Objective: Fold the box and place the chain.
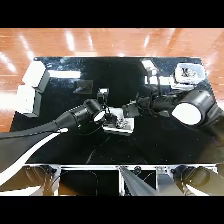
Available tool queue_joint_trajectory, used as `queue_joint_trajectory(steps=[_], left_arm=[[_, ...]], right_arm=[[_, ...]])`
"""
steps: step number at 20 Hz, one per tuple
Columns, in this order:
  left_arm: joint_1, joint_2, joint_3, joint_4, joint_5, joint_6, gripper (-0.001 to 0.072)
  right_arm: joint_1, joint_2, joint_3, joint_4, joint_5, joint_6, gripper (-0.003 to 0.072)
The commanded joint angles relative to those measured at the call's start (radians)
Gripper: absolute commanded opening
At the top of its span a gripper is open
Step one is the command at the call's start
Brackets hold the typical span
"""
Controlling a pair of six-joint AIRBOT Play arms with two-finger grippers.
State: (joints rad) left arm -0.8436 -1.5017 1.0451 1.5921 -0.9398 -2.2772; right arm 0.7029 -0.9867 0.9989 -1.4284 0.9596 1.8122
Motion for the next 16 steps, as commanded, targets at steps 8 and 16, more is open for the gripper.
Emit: queue_joint_trajectory(steps=[8,16], left_arm=[[0.001,0.0,0.0,0.001,0.001,0.0,0.0026],[0.001,0.0,0.0,0.0,0.0,0.0,0.0026]], right_arm=[[0.002,-0.004,-0.094,-0.012,-0.074,0.009,0.003],[0.0,0.006,-0.082,0.089,-0.041,-0.034,0.0595]])
